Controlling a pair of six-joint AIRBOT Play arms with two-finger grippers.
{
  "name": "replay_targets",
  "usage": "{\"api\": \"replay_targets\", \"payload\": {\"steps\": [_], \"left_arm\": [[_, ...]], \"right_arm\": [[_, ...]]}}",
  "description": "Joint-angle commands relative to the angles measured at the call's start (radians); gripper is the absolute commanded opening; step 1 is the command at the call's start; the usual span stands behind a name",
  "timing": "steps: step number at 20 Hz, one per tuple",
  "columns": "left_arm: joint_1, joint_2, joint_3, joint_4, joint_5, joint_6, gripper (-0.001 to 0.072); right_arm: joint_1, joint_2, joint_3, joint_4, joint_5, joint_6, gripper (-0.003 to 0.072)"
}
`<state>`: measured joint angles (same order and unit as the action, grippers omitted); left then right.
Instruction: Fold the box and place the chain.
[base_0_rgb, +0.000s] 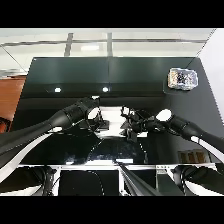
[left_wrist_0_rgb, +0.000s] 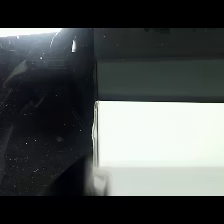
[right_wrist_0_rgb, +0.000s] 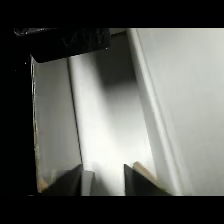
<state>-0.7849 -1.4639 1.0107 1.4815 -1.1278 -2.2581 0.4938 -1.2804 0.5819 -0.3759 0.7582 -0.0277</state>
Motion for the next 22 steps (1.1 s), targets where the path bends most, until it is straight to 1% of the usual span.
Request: {"api": "replay_targets", "payload": {"steps": [1,2,4,5,6,8,9,11,13,15,16,18,19,22], "left_arm": [[0.0,-0.001,0.001,0.002,-0.002,0.0,0.0028],[0.0,-0.001,0.001,0.002,-0.002,0.003,0.0028],[0.0,-0.001,0.001,0.002,-0.002,0.004,0.0028],[0.0,-0.001,0.001,0.002,-0.002,0.004,0.0028],[0.0,-0.001,0.001,0.002,-0.001,0.004,0.0028],[0.0,-0.001,0.001,0.002,0.002,0.003,0.0029],[0.0,-0.001,0.001,0.002,0.002,0.003,0.0028],[0.0,-0.001,0.001,0.002,0.001,0.003,0.0028],[0.0,-0.001,0.001,0.002,0.001,0.003,0.0028],[0.0,-0.001,0.001,0.002,0.001,0.003,0.0028],[0.0,-0.001,0.001,0.002,0.001,0.003,0.0028],[0.0,-0.001,0.001,0.001,0.001,0.003,0.0029],[0.0,-0.001,0.001,-0.001,0.001,0.003,0.0028],[0.0,-0.001,0.001,-0.002,0.001,0.003,0.0029]], "right_arm": [[-0.011,0.008,0.0,-0.027,0.034,0.031,0.0017],[-0.025,0.022,0.0,-0.055,0.043,0.103,0.0016],[-0.083,0.082,0.001,-0.154,0.077,0.401,0.0016],[-0.135,0.124,0.004,-0.233,0.116,0.57,0.0016],[-0.196,0.167,0.007,-0.296,0.175,0.693,0.0016],[-0.363,0.235,0.007,-0.379,0.299,0.881,0.0016],[-0.449,0.245,0.007,-0.403,0.332,0.952,0.0016],[-0.629,0.245,-0.001,-0.418,0.339,1.067,0.0017],[-0.773,0.245,-0.031,-0.376,0.314,1.138,0.0016],[-0.859,0.242,-0.07,-0.358,0.315,1.16,0.0016],[-0.879,0.235,-0.095,-0.357,0.315,1.173,0.0016],[-0.883,0.205,-0.16,-0.34,0.317,1.177,0.0016],[-0.87,0.183,-0.191,-0.306,0.321,1.158,0.0016],[-0.759,0.103,-0.246,-0.161,0.312,1.03,0.0016]]}}
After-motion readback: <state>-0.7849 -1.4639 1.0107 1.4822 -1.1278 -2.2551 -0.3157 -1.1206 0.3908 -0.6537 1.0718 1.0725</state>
